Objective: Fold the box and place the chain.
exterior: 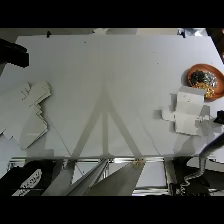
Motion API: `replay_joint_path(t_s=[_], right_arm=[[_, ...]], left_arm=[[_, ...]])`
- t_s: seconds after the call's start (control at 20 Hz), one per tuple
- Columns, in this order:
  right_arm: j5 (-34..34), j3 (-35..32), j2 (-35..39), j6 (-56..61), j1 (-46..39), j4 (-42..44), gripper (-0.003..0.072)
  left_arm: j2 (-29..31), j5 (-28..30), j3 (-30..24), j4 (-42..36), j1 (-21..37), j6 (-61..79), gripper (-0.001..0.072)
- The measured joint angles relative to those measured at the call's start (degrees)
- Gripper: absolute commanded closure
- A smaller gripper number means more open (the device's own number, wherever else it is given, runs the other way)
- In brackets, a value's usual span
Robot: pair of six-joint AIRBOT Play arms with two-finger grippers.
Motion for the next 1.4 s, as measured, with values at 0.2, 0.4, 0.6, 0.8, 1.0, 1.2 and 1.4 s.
replay_joint_path(t_s=[0.2, 0.4, 0.6, 0.8, 1.0, 1.2, 1.4], right_arm=[[7.1, 1.31, -0.04, -4.22, 0.04, 4.15, 0.0678], [13.84, 1.81, 0.0, -6.56, 1.9, 11.26, 0.0679], [17.38, 1.92, 0.15, -7.15, 8.66, 18.08, 0.068], [15.8, 1.95, 0.26, -7.45, 19.96, 26.69, 0.068], [8.81, 1.95, 0.26, -9.86, 33.57, 36.24, 0.0681], [-1.4, 1.95, 0.26, -13.75, 45.72, 46.01, 0.0682], [-13.38, 1.53, 0.26, -16.02, 52.19, 50.84, 0.0683]], left_arm=[[0.0, 0.0, 0.0, 0.0, 0.0, 0.0, 0.0432], [0.0, 0.0, 0.0, 0.0, 0.0, 0.02, 0.0432], [0.0, 0.02, 0.0, 0.0, 0.0, 0.02, 0.0432], [0.0, 0.0, 0.0, 0.0, 0.0, 0.02, 0.0432], [0.0, 0.0, 0.0, 0.0, 0.0, 0.0, 0.0432], [0.0, 0.0, 0.0, 0.0, 0.0, 0.02, 0.0432], [0.0, 0.0, 0.0, 0.0, 0.0, 0.02, 0.0432]])
